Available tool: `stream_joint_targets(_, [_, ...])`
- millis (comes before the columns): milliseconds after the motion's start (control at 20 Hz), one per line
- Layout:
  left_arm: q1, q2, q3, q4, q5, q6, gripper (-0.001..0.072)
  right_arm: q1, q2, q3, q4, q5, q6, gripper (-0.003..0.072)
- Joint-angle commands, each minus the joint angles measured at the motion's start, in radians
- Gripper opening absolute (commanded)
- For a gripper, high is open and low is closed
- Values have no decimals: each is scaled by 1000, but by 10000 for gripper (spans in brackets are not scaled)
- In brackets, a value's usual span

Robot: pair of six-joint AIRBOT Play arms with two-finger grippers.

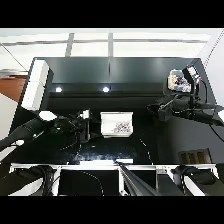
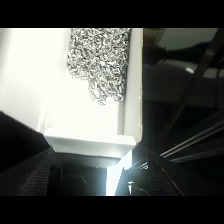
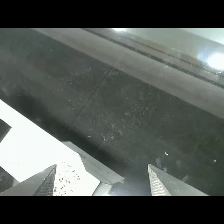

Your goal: Fold the box and place the chain.

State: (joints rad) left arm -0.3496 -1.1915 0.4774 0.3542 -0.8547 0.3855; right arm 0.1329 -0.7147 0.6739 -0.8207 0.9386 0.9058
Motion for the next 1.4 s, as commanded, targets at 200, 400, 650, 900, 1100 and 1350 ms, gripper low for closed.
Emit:
stream_joint_targets(200, [-20, -39, 45, -4, 11, -16, 693, 0, 0, 0, 0, 5, 0, 697])
stream_joint_targets(400, [-21, -45, 47, -2, 23, -19, 695, 0, 0, 0, 0, 4, 0, 697])
stream_joint_targets(650, [-17, -45, 65, 15, 13, -24, 695, 0, 0, 0, 0, 4, 0, 697])
stream_joint_targets(900, [-18, -45, 90, 103, 5, -30, 694, 0, 0, 0, 0, 5, 0, 697])
stream_joint_targets(1100, [-26, -45, 101, 127, -6, -29, 693, 0, 0, 0, 0, 5, 0, 697])
stream_joint_targets(1350, [-70, -45, 101, 128, -16, -30, 693, 0, 0, 0, 0, 5, 0, 697])
